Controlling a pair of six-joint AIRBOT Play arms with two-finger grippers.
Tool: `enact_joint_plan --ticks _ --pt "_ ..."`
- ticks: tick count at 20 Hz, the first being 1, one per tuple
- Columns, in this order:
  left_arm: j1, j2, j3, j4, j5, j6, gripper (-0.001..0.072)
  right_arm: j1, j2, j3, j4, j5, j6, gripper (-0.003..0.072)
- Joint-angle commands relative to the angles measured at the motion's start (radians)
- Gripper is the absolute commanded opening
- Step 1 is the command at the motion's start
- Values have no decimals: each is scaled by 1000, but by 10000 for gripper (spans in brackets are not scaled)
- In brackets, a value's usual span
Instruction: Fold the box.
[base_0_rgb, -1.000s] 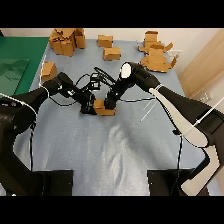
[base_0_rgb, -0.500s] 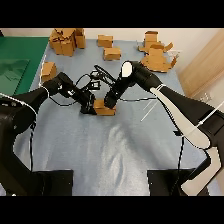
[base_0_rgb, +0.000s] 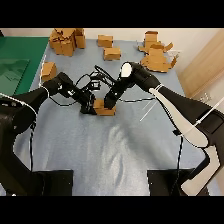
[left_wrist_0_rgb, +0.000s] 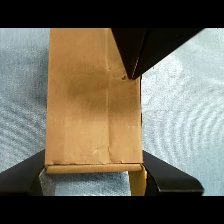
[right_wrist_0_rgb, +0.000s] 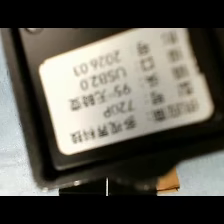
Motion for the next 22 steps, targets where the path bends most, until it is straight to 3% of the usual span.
enact_joint_plan --ticks 1,13,19,22 --pt "1 0 0 0 0 -1 288 1 -4 0 5 14 12 10" --pt "1 0 0 0 0 -1 288 -1 10 -19 -36 4 22 9" --pt "1 0 0 0 -1 -2 288 -36 117 -18 -133 -144 161 8" --pt "2 1 1 -13 0 -3 287 -66 188 -19 -230 -159 271 8"
